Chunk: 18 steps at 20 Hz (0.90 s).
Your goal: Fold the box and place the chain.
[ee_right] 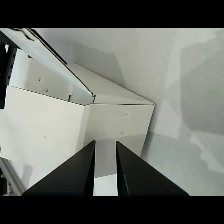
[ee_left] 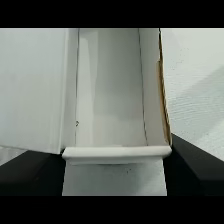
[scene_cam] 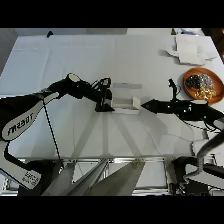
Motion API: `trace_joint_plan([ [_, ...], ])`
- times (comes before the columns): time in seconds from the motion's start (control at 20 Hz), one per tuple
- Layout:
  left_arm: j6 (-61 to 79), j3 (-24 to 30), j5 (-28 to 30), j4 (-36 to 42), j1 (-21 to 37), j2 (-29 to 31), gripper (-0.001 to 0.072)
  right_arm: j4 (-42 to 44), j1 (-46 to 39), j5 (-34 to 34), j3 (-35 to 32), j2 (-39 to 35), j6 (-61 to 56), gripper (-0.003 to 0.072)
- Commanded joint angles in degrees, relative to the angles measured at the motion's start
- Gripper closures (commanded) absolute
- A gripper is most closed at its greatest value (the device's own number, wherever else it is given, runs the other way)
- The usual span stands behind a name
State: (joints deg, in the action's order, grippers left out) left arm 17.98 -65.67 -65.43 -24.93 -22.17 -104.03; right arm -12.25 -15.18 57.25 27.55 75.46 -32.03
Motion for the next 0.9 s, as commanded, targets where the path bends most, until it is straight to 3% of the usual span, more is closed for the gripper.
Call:
trace_joint_plan([
  [0.0,0.0,0.0,0.1,0.0,0.0,0.0,0.0569,0.9,0.1,0.6,0.1,0.0,0.6,0.0529],
  [0.1,0.0,0.0,0.0,0.0,0.0,0.0,0.0569,0.9,0.1,0.1,0.1,-0.4,0.6,0.0543],
  [0.25,0.0,0.0,0.0,0.0,0.0,0.0,0.0569,0.6,0.1,-2.0,0.1,-1.8,0.4,0.0645],
  [0.5,0.0,0.0,0.1,0.0,0.0,0.0,0.0569,0.4,0.1,-2.4,0.1,-4.6,-0.7,0.065],
  [0.6,0.0,0.0,0.0,0.0,0.0,0.0,0.0569,-0.2,0.4,-2.2,0.1,-4.6,-0.7,0.0562],
  [0.8,0.0,0.0,0.0,0.0,0.0,0.0,0.0569,-3.5,4.0,-4.4,0.1,-4.6,-0.7,0.0475],
  [0.85,0.0,0.0,0.0,0.0,0.0,0.0,0.0569,-3.6,4.9,-5.1,0.1,-4.6,-0.7,0.0401],
])
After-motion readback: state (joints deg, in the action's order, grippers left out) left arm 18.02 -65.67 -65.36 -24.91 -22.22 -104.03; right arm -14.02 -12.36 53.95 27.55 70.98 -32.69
